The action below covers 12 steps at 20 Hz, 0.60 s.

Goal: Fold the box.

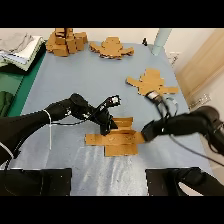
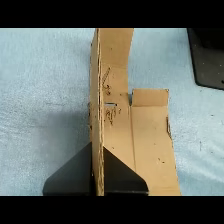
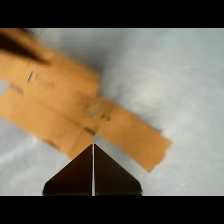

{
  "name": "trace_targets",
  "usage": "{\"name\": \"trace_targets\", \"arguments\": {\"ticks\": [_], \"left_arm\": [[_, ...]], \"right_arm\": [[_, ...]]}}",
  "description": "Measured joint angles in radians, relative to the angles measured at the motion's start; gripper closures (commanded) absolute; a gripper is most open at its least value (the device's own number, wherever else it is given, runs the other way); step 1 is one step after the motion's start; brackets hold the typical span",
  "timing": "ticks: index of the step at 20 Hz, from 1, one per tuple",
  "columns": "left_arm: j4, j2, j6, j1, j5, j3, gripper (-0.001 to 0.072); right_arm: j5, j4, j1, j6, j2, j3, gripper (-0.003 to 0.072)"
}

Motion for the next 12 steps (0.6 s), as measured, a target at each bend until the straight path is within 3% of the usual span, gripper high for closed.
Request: {"name": "trace_targets", "arguments": {"ticks": [1,2,3,7,12], "left_arm": [[0.0,0.0,0.0,0.0,0.0,0.0,0.0696],[0.0,0.0,0.0,0.0,0.0,0.0,0.0696],[0.0,0.0,0.0,0.0,0.0,0.0,0.0696],[0.0,0.0,0.0,0.0,0.001,0.0,0.0696],[0.0,0.0,0.0,0.0,0.001,0.0,0.0696]], "right_arm": [[-0.002,-0.027,0.086,0.013,0.011,-0.021,0.0503],[-0.005,-0.053,0.181,0.026,0.018,-0.047,0.0226],[0.002,-0.082,0.27,0.031,0.018,-0.074,0.0095],[0.087,-0.255,0.513,0.045,-0.047,-0.164,0.008],[0.174,-0.437,0.604,0.047,-0.183,-0.199,0.0086]]}}
